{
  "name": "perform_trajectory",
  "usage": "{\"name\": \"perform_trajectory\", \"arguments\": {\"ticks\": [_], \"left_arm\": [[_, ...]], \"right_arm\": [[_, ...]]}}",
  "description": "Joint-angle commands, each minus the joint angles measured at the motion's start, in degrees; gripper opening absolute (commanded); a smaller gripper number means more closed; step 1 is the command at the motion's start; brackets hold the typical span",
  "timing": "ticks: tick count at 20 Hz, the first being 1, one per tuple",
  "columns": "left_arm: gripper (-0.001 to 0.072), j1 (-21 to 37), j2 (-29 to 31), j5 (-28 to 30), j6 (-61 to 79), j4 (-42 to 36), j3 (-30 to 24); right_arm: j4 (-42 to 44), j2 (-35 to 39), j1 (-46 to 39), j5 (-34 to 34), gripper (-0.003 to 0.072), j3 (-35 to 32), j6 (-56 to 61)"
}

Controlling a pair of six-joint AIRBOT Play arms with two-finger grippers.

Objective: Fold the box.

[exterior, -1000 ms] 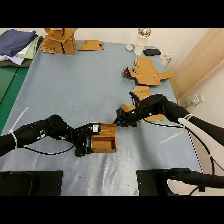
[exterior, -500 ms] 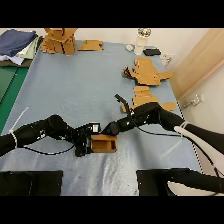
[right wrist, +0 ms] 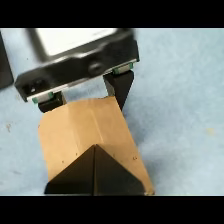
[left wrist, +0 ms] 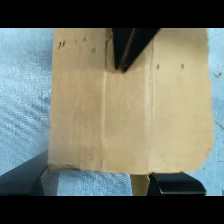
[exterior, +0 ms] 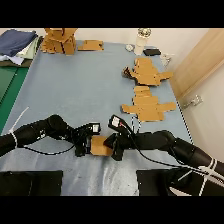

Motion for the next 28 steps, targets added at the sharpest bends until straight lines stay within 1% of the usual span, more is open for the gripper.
{"name": "perform_trajectory", "arguments": {"ticks": [1, 2, 3, 6, 12, 18, 21, 22, 23, 24, 25, 26, 28], "left_arm": [[0.0396, 0.0, 0.0, 0.0, 0.0, 0.0, 0.0], [0.0396, 0.0, 0.0, 0.0, 0.0, 0.0, 0.0], [0.0396, 0.0, 0.0, 0.0, 0.0, 0.0, 0.0], [0.0396, 0.0, 0.0, 0.0, 0.0, 0.0, 0.0], [0.0396, 0.0, 0.0, 0.0, 0.0, 0.0, 0.0], [0.0396, 0.0, 0.0, 0.0, 0.0, 0.0, 0.0], [0.0396, 0.0, 0.0, 0.0, 0.0, 0.0, 0.0], [0.0396, 0.0, 0.0, 0.0, 0.0, 0.0, 0.0], [0.0396, 0.0, 0.0, 0.0, 0.0, 0.0, 0.0], [0.0396, 0.0, 0.0, 0.0, 0.0, 0.0, 0.0], [0.0396, 0.0, 0.0, 0.0, 0.0, 0.0, 0.0], [0.0396, 0.0, 0.0, 0.0, 0.0, 0.0, 0.0], [0.0396, 0.0, 0.0, 0.0, 0.0, 0.0, 0.0]], "right_arm": [[-14.2, 3.9, 4.9, 3.5, 0.0395, -2.5, -0.2], [-16.8, 4.0, 5.8, 3.7, 0.0444, -2.5, -1.6], [-17.7, 4.0, 6.3, 4.3, 0.045, -2.5, -3.5], [-17.9, 4.0, 6.6, 5.1, 0.0451, -2.5, -8.4], [-18.7, 3.8, 8.1, 5.8, 0.0451, -2.5, -12.5], [-19.2, 0.8, 8.1, 5.9, 0.0451, -2.6, -12.7], [-21.6, 0.6, 9.4, 6.4, 0.0435, -2.5, -12.6], [-22.5, 0.6, 9.4, 6.5, 0.0366, -2.5, -12.2], [-23.8, 0.7, 9.4, 6.5, 0.027, -2.4, -11.5], [-24.4, 1.0, 9.4, 6.8, 0.027, -2.4, -11.3], [-25.0, 1.4, 9.4, 7.0, 0.0254, -2.4, -11.1], [-25.1, 2.1, 9.4, 7.0, 0.0206, -2.4, -10.8], [-25.3, 3.6, 9.4, 6.9, 0.0178, -2.5, -10.5]]}}
